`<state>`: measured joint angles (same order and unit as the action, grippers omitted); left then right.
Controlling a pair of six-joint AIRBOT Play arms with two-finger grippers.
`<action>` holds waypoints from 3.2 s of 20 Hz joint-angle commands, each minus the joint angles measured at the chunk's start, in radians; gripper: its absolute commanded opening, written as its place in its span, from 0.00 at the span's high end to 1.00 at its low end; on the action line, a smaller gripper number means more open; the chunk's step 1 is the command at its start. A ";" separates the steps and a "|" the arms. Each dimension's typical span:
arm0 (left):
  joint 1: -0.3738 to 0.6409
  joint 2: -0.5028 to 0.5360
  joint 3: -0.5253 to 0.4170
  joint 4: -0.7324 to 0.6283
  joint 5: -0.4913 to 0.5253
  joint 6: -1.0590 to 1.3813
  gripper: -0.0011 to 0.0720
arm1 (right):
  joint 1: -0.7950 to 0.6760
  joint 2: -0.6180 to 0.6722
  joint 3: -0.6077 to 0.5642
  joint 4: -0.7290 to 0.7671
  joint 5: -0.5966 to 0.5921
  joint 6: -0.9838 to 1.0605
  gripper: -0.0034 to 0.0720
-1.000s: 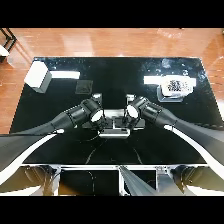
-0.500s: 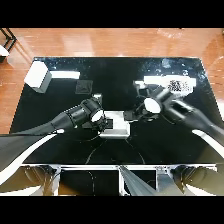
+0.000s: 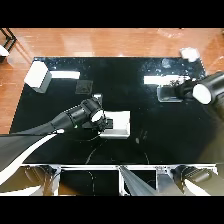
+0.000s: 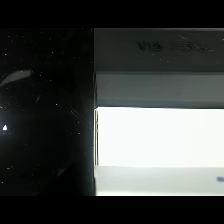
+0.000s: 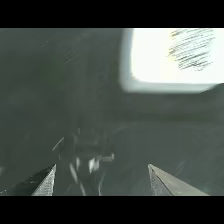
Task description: Fold the box and place the chain.
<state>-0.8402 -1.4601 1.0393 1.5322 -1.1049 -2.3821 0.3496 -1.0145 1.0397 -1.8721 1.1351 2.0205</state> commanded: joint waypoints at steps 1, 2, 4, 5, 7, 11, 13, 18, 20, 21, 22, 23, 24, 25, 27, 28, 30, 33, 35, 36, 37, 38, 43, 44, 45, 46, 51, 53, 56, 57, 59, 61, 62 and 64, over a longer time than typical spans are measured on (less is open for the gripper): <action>0.000 0.000 0.000 -0.004 0.001 0.000 0.96 | -0.230 -0.066 0.006 0.016 -0.185 -0.024 0.03; 0.000 0.000 0.000 -0.004 0.001 0.000 0.96 | -0.285 -0.116 0.023 0.048 -0.198 -0.043 0.04; 0.000 0.000 0.000 -0.004 0.000 0.000 0.96 | -0.376 -0.241 0.081 0.140 -0.193 -0.119 0.26; 0.000 0.000 0.000 -0.005 0.000 -0.001 0.96 | -0.411 -0.307 0.117 0.182 -0.189 -0.141 0.26; 0.000 0.000 0.000 -0.007 0.000 -0.001 0.96 | -0.449 -0.424 0.193 0.232 -0.169 -0.183 0.26; 0.000 0.000 0.000 -0.007 0.001 -0.001 0.96 | -0.454 -0.593 0.313 0.266 -0.130 -0.242 0.26; 0.000 0.000 0.000 -0.007 0.000 -0.001 0.96 | -0.454 -0.642 0.344 0.303 -0.134 -0.261 0.26; 0.000 0.000 0.000 -0.006 0.000 0.000 0.96 | -0.454 -0.691 0.358 0.304 -0.153 -0.283 0.26; 0.000 0.000 0.000 -0.003 0.000 0.000 0.96 | -0.454 -0.703 0.358 0.306 -0.153 -0.313 0.43; 0.000 0.000 0.000 -0.003 0.000 0.000 0.96 | -0.454 -0.706 0.358 0.305 -0.155 -0.317 0.43; 0.000 0.000 0.000 -0.003 0.000 -0.001 0.96 | -0.454 -0.710 0.358 0.302 -0.159 -0.317 0.43; 0.000 0.000 0.000 -0.003 0.000 0.000 0.96 | -0.454 -0.712 0.358 0.301 -0.164 -0.317 0.44; 0.000 0.000 0.000 -0.003 0.000 -0.001 0.96 | -0.454 -0.715 0.358 0.301 -0.167 -0.320 0.54; 0.000 0.000 0.000 -0.003 0.000 -0.001 0.96 | -0.454 -0.718 0.358 0.301 -0.168 -0.320 0.55; 0.000 0.000 0.000 -0.003 0.000 -0.001 0.96 | -0.454 -0.722 0.358 0.301 -0.168 -0.320 0.55; 0.000 0.000 0.000 -0.003 0.000 -0.001 0.96 | -0.454 -0.722 0.358 0.301 -0.166 -0.320 0.56; 0.000 0.000 0.000 -0.003 0.001 -0.001 0.96 | -0.454 -0.722 0.362 0.301 -0.151 -0.354 0.93; 0.000 -0.001 0.000 -0.003 0.001 -0.001 0.96 | -0.455 -0.721 0.408 0.301 -0.100 -0.380 0.93; 0.000 -0.003 0.000 -0.003 0.001 -0.001 0.96 | -0.455 -0.711 0.460 0.301 -0.064 -0.401 0.93; 0.000 -0.007 0.000 -0.003 0.001 -0.001 0.96 | -0.455 -0.701 0.475 0.301 -0.061 -0.401 0.93; 0.000 -0.011 0.000 -0.003 0.001 -0.001 0.96 | -0.455 -0.690 0.485 0.302 -0.062 -0.401 0.93; 0.000 -0.014 0.000 -0.003 0.001 -0.001 0.96 | -0.455 -0.679 0.493 0.302 -0.058 -0.401 0.93; 0.000 -0.015 0.000 -0.003 0.000 0.000 0.96 | -0.470 -0.643 0.500 0.310 -0.029 -0.402 0.93; 0.000 -0.015 0.000 -0.003 0.000 0.000 0.96 | -0.475 -0.632 0.500 0.317 -0.028 -0.402 0.93; 0.000 -0.015 0.000 -0.003 0.000 0.000 0.96 | -0.482 -0.618 0.500 0.330 -0.029 -0.407 0.93; 0.000 -0.015 0.000 -0.003 0.000 0.000 0.96 | -0.490 -0.604 0.500 0.339 -0.032 -0.410 0.93; 0.000 -0.015 0.000 -0.003 -0.004 0.000 0.96 | -0.549 -0.532 0.500 0.445 -0.032 -0.454 0.93; 0.000 -0.015 0.000 -0.003 -0.005 -0.001 0.96 | -0.567 -0.497 0.500 0.479 -0.033 -0.475 0.93; 0.000 -0.015 0.000 -0.003 -0.006 0.000 0.96 | -0.576 -0.427 0.500 0.494 -0.036 -0.527 0.93; 0.000 -0.015 0.000 -0.003 -0.006 0.000 0.96 | -0.576 -0.399 0.500 0.512 -0.035 -0.549 0.93; 0.000 -0.015 0.000 -0.003 -0.007 0.000 0.96 | -0.575 -0.353 0.500 0.545 -0.032 -0.571 0.93; 0.000 -0.015 0.000 -0.003 -0.007 0.000 0.96 | -0.575 -0.311 0.500 0.568 -0.020 -0.590 0.93; 0.000 -0.015 0.000 -0.003 -0.007 0.000 0.96 | -0.575 -0.290 0.500 0.572 -0.018 -0.593 0.93; 0.000 -0.015 0.000 -0.003 -0.009 0.000 0.96 | -0.572 -0.237 0.500 0.589 -0.012 -0.607 0.93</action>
<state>-0.8402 -1.4746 1.0401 1.5288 -1.1103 -2.3829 -0.2241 -1.3182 1.5391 -1.3193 1.1133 1.4437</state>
